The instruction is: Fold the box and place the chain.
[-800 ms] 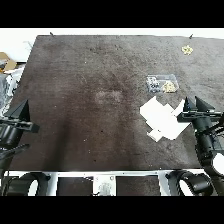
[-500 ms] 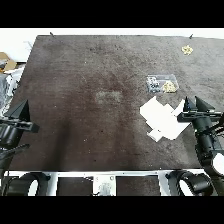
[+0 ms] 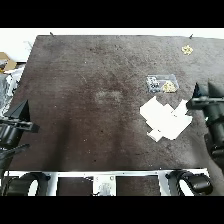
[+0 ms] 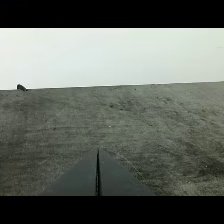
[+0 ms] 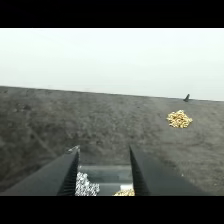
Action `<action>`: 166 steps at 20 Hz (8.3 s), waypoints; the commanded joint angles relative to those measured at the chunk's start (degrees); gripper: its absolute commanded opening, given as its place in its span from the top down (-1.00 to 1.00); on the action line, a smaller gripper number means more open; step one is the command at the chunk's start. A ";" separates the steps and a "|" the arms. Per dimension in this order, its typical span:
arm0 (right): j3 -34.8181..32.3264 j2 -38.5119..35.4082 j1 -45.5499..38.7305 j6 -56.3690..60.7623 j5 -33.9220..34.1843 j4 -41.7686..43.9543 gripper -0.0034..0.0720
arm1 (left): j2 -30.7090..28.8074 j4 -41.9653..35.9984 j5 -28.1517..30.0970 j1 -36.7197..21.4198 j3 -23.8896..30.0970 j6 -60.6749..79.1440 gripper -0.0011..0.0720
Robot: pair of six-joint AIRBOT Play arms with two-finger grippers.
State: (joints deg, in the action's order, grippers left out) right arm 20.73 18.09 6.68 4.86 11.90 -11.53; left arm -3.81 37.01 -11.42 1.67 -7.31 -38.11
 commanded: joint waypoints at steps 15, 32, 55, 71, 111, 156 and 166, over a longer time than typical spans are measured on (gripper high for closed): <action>53.88 63.52 -41.70 34.84 -84.70 -51.54 -0.23 | -0.04 0.02 0.02 0.00 -0.02 0.02 0.94; 71.60 87.84 -29.59 21.86 -100.43 -69.05 -0.27 | -0.04 0.02 0.00 0.00 -0.02 0.02 0.94; 46.21 71.45 -31.06 23.91 -105.42 -28.89 0.91 | -0.04 0.02 0.02 0.00 0.00 0.02 0.94; 28.26 67.28 4.26 24.68 -46.73 -3.80 0.90 | -0.02 -0.79 -7.74 0.00 -0.07 2.34 -0.46; 27.06 67.30 6.12 21.66 -40.98 -6.47 0.90 | 120.43 -2.27 -70.31 2.95 -98.25 8.76 -0.29; 27.08 59.80 -2.69 15.23 -39.50 -14.19 -0.48 | 128.78 -1.44 -65.57 8.39 -105.13 43.15 0.95; 27.23 61.33 -2.58 5.16 -40.13 -13.77 -0.49 | 129.37 -1.40 -62.55 8.39 -100.52 46.07 0.94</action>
State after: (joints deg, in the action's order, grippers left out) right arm 47.81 79.29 4.05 13.08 -28.03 -25.47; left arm 125.47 35.03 -74.50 10.07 -108.47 7.07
